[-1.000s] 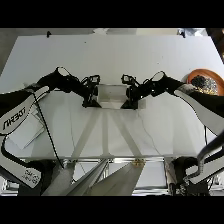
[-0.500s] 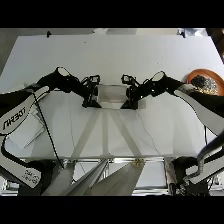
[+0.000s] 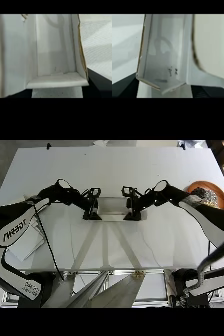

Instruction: Fold the box and place the chain.

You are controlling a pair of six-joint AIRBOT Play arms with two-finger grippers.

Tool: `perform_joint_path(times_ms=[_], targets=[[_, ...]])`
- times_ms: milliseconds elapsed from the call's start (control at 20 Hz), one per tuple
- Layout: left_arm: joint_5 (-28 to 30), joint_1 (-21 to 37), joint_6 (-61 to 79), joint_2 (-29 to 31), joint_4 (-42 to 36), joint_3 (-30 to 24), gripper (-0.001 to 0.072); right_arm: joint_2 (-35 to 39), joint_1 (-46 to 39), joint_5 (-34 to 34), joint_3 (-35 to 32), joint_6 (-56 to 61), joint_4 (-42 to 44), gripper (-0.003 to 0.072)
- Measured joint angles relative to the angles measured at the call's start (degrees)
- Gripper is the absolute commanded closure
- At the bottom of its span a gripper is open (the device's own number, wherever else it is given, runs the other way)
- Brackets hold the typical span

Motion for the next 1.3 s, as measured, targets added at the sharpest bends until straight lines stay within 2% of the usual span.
perform_joint_path(times_ms=[350,650,700,750,800,900,1100,1300], targets=[[3.5,0.0,0.0,0.1,0.9,0.0,0.0386,5.2,0.0,0.3,0.0,3.5,-10.5,-0.0004],[6.3,0.0,-0.2,0.1,1.8,0.0,0.0386,7.3,0.0,0.5,0.0,5.7,-12.6,0.0052],[6.5,0.0,-0.2,0.1,1.9,0.0,0.0386,7.5,0.0,0.3,0.0,5.9,-11.6,0.0173],[6.8,0.0,-0.3,0.1,2.1,0.0,0.0386,7.6,0.0,0.0,0.0,6.1,-10.4,0.0373],[7.0,0.0,-0.3,0.1,2.2,0.0,0.0386,7.7,0.0,-0.6,0.0,6.4,-9.4,0.0508],[7.3,0.0,-0.3,0.1,2.2,0.0,0.0386,7.9,0.0,-1.9,0.0,6.5,-7.9,0.0676],[7.6,0.0,-0.4,0.1,2.5,0.0,0.0386,8.6,0.0,-1.5,0.0,6.7,-5.0,0.0674],[7.7,0.0,-0.4,0.1,2.6,0.0,0.0386,9.7,0.0,-1.1,0.0,8.3,1.7,0.0674]])
